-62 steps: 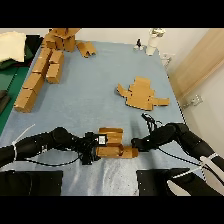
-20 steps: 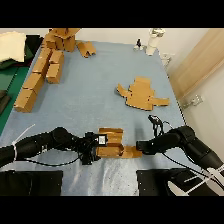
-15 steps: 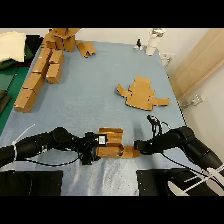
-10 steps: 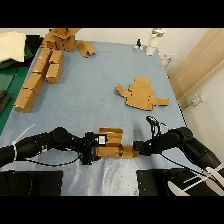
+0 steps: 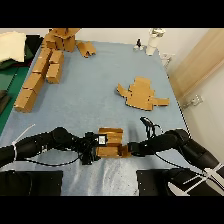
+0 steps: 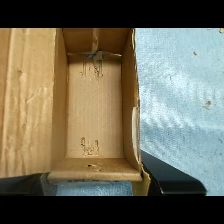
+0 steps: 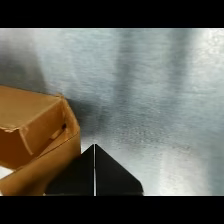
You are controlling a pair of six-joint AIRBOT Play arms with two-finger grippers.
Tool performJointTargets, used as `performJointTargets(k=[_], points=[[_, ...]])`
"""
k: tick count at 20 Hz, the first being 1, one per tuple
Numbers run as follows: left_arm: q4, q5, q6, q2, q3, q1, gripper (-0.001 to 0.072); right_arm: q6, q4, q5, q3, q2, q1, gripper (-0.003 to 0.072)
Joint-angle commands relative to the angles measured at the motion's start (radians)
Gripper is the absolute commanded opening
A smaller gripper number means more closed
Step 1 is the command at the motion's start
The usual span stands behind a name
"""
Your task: Fold the box.
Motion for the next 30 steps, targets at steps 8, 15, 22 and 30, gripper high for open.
performJointTargets(k=[8,15,22,30], points=[[0.000,0.000,0.000,0.000,0.000,0.000,0.0560,0.025,0.115,0.002,0.017,0.086,0.011,0.0203],[0.000,0.000,0.000,0.000,0.000,0.000,0.0560,0.023,0.137,0.007,0.017,0.084,0.011,0.0411],[0.000,0.000,0.000,0.000,0.000,0.000,0.0560,0.105,0.047,0.016,0.017,0.084,0.011,0.0397],[0.000,0.000,0.000,0.000,0.000,0.000,0.0560,0.127,0.017,-0.005,0.057,0.086,0.011,0.0397]])
